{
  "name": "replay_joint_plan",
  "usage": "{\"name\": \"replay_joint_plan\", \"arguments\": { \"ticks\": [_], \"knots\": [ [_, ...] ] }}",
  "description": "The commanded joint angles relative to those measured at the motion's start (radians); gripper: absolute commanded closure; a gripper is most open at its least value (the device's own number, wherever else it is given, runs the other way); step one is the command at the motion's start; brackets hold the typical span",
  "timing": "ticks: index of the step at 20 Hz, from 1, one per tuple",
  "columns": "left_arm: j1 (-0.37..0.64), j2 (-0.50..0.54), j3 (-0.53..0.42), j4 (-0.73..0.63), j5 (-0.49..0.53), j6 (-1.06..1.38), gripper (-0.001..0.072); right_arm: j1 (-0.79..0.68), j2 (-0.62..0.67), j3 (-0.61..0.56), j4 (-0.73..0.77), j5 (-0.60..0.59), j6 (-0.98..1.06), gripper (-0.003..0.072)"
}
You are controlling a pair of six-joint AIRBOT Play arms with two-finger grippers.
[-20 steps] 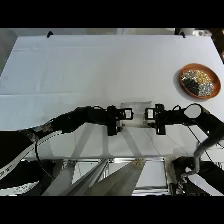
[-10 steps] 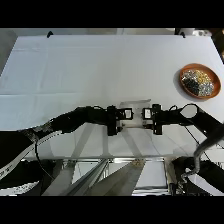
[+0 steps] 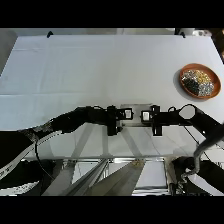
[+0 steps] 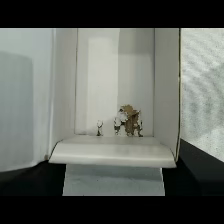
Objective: Fold the box and place the chain.
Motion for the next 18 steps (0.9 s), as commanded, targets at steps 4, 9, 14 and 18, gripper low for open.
{"name": "replay_joint_plan", "arguments": {
  "ticks": [4,9,14,18],
  "knots": [
    [0.001,0.001,0.000,0.000,0.000,0.000,0.0455,-0.016,0.197,0.000,-0.106,0.110,0.193,0.0668],
    [0.000,0.001,0.000,0.000,0.000,0.000,0.0455,-0.207,0.381,0.000,-0.254,0.115,1.127,0.0668],
    [0.000,0.001,0.000,0.000,0.000,0.000,0.0455,-0.370,0.388,0.000,-0.243,0.204,1.360,0.0668],
    [0.000,0.001,0.000,0.000,0.001,0.000,0.0455,-0.459,0.306,0.000,-0.297,0.199,1.472,0.0668]
  ]
}}
